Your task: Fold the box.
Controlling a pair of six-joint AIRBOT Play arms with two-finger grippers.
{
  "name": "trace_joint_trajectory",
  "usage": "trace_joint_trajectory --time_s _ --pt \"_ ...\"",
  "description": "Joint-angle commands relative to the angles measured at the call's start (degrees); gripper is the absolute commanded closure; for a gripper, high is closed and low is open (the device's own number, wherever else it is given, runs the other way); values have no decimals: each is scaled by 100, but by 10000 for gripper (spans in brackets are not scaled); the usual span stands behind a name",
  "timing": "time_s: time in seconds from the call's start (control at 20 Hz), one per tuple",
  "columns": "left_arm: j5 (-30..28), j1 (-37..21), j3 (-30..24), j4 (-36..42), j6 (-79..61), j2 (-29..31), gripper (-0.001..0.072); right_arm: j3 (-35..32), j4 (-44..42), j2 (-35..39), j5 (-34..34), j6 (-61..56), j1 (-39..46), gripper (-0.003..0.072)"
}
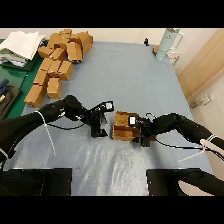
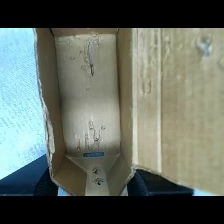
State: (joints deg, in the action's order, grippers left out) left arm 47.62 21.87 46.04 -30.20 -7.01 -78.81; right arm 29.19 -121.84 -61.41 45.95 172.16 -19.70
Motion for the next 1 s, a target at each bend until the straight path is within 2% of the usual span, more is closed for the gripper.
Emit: trace_joint_trajectory --time_s 0.0,0.25,0.6,0.95 --pt "-83 -4 -216 645 -1064 9 20 2 -2 0 -2 0 0 173" --pt "-254 142 -216 640 -1338 -140 20 2 -2 -2 -2 -2 0 173" --pt "-1019 610 -216 640 -1285 -190 20 2 -2 0 -2 0 0 173" --pt "-1062 686 -157 166 -645 -192 20 2 -2 0 -2 0 0 173"
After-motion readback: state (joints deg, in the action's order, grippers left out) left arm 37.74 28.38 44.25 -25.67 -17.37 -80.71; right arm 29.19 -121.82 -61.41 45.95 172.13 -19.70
